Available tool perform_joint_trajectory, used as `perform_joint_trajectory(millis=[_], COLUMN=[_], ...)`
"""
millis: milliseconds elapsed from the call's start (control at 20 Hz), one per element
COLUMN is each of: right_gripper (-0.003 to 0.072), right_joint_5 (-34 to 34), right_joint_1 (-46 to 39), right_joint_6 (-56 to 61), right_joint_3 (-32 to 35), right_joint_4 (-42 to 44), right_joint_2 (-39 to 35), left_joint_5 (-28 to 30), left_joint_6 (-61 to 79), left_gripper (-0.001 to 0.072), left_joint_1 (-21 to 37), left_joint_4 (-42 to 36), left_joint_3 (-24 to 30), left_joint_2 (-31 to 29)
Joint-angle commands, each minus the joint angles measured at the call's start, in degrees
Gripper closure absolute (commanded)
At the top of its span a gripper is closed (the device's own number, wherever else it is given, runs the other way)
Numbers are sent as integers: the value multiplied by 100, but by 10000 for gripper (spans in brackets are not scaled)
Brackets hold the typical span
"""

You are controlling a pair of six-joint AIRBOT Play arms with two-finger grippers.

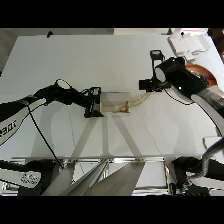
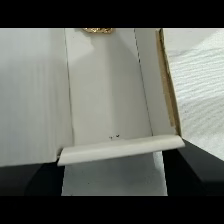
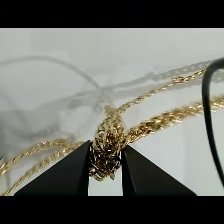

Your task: Fold the box and place the chain.

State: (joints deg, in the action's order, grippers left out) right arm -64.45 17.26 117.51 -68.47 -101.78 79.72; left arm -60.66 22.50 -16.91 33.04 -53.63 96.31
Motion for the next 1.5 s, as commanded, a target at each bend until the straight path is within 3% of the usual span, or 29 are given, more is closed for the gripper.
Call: perform_joint_trajectory(millis=[0,400,800,900,1250,1450], right_gripper=[678,678,680,679,677,664], right_joint_5=[-323,-232,1613,1812,1307,997], right_joint_1=[616,1930,2302,2295,2297,2297], right_joint_6=[-306,-356,-1617,-1631,-1071,-1027], right_joint_3=[-4,-7,-4,-4,-4,-4], right_joint_4=[-15,50,1366,1290,271,289], right_joint_2=[-402,-507,-433,-273,640,839], left_joint_5=[2,0,0,0,2,0], left_joint_6=[0,0,0,0,0,0], left_gripper=[695,695,695,695,695,695], left_joint_1=[2,2,2,2,2,2], left_joint_4=[0,0,0,0,0,0], left_joint_3=[0,0,0,0,0,0], left_joint_2=[-2,-2,-2,-2,-2,-2])
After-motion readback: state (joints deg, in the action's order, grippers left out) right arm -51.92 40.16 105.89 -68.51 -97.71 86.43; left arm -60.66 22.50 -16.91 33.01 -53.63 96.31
